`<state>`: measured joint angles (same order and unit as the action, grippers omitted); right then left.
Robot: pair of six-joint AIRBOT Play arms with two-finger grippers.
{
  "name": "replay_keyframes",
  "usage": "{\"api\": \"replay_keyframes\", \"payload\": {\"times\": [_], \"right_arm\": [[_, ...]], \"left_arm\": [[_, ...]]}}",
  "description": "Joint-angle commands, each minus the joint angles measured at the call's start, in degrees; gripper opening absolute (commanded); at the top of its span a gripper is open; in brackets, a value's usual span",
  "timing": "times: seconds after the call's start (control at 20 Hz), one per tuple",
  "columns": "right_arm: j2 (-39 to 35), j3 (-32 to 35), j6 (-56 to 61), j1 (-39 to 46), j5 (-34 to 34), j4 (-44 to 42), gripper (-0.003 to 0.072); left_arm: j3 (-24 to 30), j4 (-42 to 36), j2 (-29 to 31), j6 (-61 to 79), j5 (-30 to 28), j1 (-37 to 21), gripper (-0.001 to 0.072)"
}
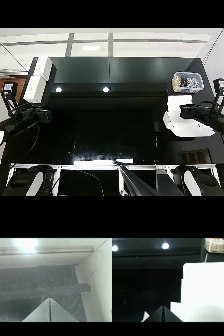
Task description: Fold the box and place the chain.
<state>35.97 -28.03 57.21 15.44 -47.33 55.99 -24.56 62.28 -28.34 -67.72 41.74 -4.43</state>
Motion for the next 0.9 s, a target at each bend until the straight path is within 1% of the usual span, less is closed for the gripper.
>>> {"api": "replay_keyframes", "payload": {"times": [0.0,0.7,0.75,0.8,0.85], "right_arm": [[-0.04,0.02,0.02,0.02,0.0,0.0,0.0037],[-0.04,0.02,0.02,0.02,0.0,0.0,0.0037],[-0.04,0.02,0.02,0.02,0.02,-0.02,0.0037],[-0.04,0.02,-0.02,0.02,0.96,-0.02,0.0037],[-0.04,0.02,-0.02,0.02,4.39,-0.44,0.0036]], "left_arm": [[0.02,0.02,0.02,0.0,-0.02,-0.02,0.0031],[0.02,0.02,0.02,0.0,-0.02,-0.02,0.0031],[0.04,-0.28,0.0,0.0,-0.83,-0.02,0.0031],[0.04,-1.73,-0.17,0.0,-3.74,0.09,0.0031],[0.04,-3.56,-0.28,-0.02,-6.82,0.07,0.0031]]}}
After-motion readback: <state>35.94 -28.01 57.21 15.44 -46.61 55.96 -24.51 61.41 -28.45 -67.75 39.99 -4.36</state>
